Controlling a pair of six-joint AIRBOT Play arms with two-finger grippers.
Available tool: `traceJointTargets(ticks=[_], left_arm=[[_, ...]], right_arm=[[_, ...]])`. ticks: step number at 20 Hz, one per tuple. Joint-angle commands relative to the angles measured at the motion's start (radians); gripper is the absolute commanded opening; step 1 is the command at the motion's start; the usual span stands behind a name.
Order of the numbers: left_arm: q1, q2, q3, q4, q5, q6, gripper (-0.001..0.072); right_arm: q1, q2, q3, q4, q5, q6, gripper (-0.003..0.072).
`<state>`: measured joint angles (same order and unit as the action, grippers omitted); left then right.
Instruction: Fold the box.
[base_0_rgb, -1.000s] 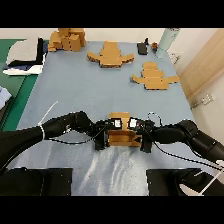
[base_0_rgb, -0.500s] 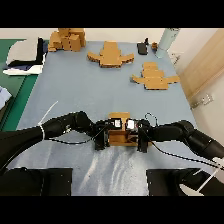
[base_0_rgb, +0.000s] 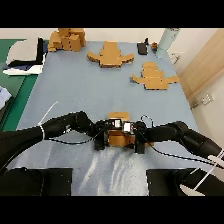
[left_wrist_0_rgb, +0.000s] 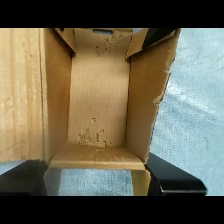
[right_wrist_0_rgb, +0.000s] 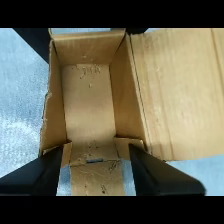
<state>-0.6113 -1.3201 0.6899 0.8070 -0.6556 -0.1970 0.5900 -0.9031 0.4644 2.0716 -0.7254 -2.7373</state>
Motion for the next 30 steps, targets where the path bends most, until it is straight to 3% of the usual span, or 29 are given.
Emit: traceJointTargets(ticks=[1,2,5,9,11,12,15,20,25,30], left_arm=[[0.000,0.000,0.001,-0.003,0.000,-0.002,0.0427],[0.000,-0.001,0.001,-0.003,0.000,-0.002,0.0427],[0.000,0.000,0.001,-0.003,0.000,-0.002,0.0427],[0.000,-0.001,0.001,-0.003,0.000,-0.002,0.0427],[0.000,0.000,0.001,-0.003,0.000,-0.002,0.0427],[0.000,-0.001,0.001,-0.003,0.001,-0.002,0.0427],[0.000,0.000,0.001,-0.003,0.000,-0.002,0.0427],[0.000,0.000,0.001,-0.003,0.000,-0.002,0.0427],[0.000,0.000,0.001,-0.003,0.000,-0.002,0.0427],[0.000,0.000,0.001,-0.003,0.000,-0.002,0.0427]], right_arm=[[0.004,0.008,0.004,-0.075,-0.005,0.052,0.0538],[0.004,0.022,0.012,-0.129,-0.024,0.104,0.0348],[0.004,0.094,0.060,-0.364,-0.084,0.435,0.0015],[-0.018,0.190,0.105,-0.868,-0.240,1.174,0.0008],[-0.106,0.180,0.102,-0.988,-0.369,1.471,0.0006],[-0.170,0.161,0.098,-0.947,-0.412,1.508,0.0006],[-0.360,0.071,0.053,-0.621,-0.413,1.426,0.0005],[-0.405,0.000,0.023,-0.134,-0.342,1.118,0.0005],[-0.380,0.000,0.023,-0.002,-0.337,1.030,0.0004],[-0.376,-0.010,0.023,-0.005,-0.302,1.008,0.0005]])
